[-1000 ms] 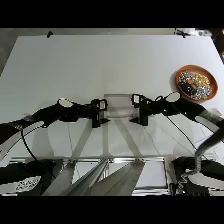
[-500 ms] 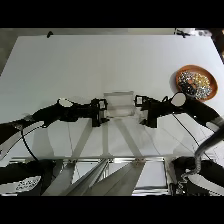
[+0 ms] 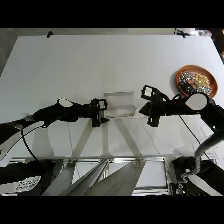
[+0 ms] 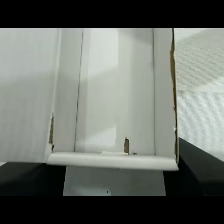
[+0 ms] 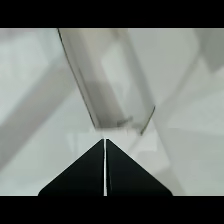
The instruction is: Fold the box and place the chain.
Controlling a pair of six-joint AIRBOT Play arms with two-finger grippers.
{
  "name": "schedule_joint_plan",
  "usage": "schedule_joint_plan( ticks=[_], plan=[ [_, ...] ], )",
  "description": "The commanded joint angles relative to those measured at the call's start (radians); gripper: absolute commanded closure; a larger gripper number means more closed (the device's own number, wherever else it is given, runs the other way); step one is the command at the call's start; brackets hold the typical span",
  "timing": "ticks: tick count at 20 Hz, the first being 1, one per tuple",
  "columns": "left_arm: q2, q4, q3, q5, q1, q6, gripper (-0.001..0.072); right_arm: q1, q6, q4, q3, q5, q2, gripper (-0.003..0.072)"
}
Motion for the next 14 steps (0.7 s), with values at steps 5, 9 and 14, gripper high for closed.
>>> schedule_joint_plan(
  ticks=[5,9,14],
  plan=[
    [0.001,0.121,-0.001,-0.097,0.0,0.003,0.0501,0.001,0.01,0.256,0.001,-0.064,0.024,0.0678],
    [0.001,0.137,-0.001,-0.096,0.0,0.002,0.0501,0.001,0.01,0.257,0.001,-0.032,-0.029,0.0678],
    [0.001,0.137,-0.001,-0.097,0.0,0.002,0.05,0.001,0.011,0.314,0.001,-0.073,-0.163,0.0678]
  ],
)
